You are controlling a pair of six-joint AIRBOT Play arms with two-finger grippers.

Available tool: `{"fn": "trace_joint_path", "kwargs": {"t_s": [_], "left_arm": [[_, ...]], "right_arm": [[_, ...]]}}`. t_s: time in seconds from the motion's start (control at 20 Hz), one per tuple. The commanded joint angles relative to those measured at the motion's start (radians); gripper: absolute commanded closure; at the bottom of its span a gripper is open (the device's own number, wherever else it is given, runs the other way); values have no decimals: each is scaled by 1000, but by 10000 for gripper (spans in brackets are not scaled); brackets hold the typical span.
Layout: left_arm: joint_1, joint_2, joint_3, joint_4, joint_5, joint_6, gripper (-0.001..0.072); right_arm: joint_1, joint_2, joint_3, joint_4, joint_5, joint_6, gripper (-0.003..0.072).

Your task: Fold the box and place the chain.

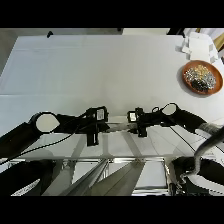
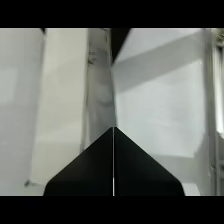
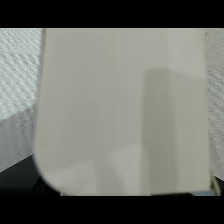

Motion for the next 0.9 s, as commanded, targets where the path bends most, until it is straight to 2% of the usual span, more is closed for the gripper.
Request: {"fn": "trace_joint_path", "kwargs": {"t_s": [0.0,0.25,0.35,0.65,0.85], "left_arm": [[6,-90,-1,-73,145,6,704],[10,-166,-1,-134,335,7,704],[10,-187,-1,-137,378,7,704],[8,-280,-1,-137,357,6,704],[8,-283,-1,-137,362,7,704]], "right_arm": [[0,0,0,0,0,0,394],[0,0,0,0,0,0,394],[0,0,0,0,0,0,394],[0,0,0,0,0,0,394],[0,0,0,0,0,0,394]]}}
